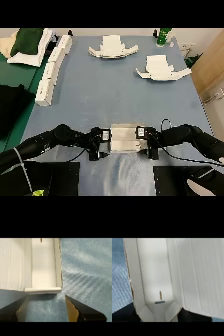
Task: Fold the box.
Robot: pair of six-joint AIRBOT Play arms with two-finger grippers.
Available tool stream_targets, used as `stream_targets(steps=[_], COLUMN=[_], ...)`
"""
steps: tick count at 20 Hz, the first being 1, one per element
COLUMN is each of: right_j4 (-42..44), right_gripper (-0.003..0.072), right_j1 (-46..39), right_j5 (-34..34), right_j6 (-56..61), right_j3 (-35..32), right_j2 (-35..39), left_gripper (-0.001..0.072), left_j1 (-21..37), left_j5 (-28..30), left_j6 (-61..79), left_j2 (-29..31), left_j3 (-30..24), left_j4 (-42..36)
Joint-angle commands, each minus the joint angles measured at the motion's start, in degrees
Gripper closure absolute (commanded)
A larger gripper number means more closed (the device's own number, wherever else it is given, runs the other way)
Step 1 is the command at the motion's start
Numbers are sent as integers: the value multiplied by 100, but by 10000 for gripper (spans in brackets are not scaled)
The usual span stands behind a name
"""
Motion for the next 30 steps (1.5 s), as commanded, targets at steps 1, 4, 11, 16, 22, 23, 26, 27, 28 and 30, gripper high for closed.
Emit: stream_targets(steps=[1, 4, 11, 16, 22, 23, 26, 27, 28, 30], right_j4=[0, 0, 0, 0, 0, 0, 0, 0, -2, 0], right_gripper=[182, 182, 182, 182, 182, 182, 182, 182, 181, 182], right_j1=[4, 4, 4, 4, 4, 4, 4, 4, 4, 4], right_j5=[0, -2, 0, 0, 0, 0, 0, 0, 0, 0], right_j6=[2, 2, 2, 2, 2, 2, 2, 2, 2, 2], right_j3=[2, 2, 2, 2, 2, 2, 2, 2, 0, 2], right_j2=[0, 0, 0, 0, 0, 0, 0, 0, 0, 0], left_gripper=[22, 22, 22, 23, 22, 22, 23, 23, 23, 23], left_j1=[7, -79, -387, -387, -385, -389, -531, -579, -610, -682], left_j5=[177, 291, 568, 529, 470, 542, 848, 898, 903, 905], left_j6=[560, 560, 546, 295, -59, -70, -203, -201, -199, -197], left_j2=[-297, -302, -758, -975, -896, -892, -898, -905, -916, -966], left_j3=[-13, -13, 149, 343, 267, 260, 262, 262, 273, 319], left_j4=[-531, -623, -772, -640, -136, -142, -142, -140, -142, -144])
